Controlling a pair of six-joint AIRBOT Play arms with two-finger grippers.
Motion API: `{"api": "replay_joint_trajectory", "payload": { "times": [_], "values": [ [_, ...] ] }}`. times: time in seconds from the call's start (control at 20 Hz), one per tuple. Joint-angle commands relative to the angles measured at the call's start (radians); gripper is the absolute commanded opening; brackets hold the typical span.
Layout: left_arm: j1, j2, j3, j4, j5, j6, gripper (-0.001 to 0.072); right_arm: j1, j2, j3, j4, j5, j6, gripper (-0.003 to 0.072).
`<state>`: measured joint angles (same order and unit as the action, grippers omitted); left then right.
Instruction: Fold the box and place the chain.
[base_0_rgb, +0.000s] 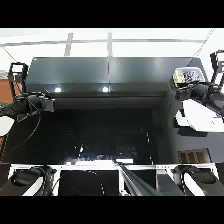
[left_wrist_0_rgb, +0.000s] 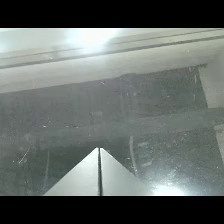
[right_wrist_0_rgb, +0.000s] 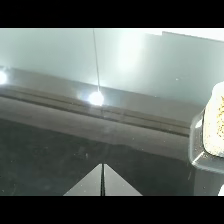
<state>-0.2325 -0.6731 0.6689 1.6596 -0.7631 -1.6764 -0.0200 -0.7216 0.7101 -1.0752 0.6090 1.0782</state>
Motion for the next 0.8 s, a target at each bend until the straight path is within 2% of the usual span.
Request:
{"api": "replay_joint_trajectory", "payload": {
  "times": [0.0,0.75],
  "values": [
    [-0.001,0.0,0.0,0.0,0.0,0.0,0.0025,0.0,0.0,0.0,0.0,0.0,0.0,0.0015],
    [-0.001,0.0,0.0,-0.013,0.004,-0.001,0.0025,0.0,0.0,0.0,0.0,0.0,0.0,0.0016]
  ]
}}
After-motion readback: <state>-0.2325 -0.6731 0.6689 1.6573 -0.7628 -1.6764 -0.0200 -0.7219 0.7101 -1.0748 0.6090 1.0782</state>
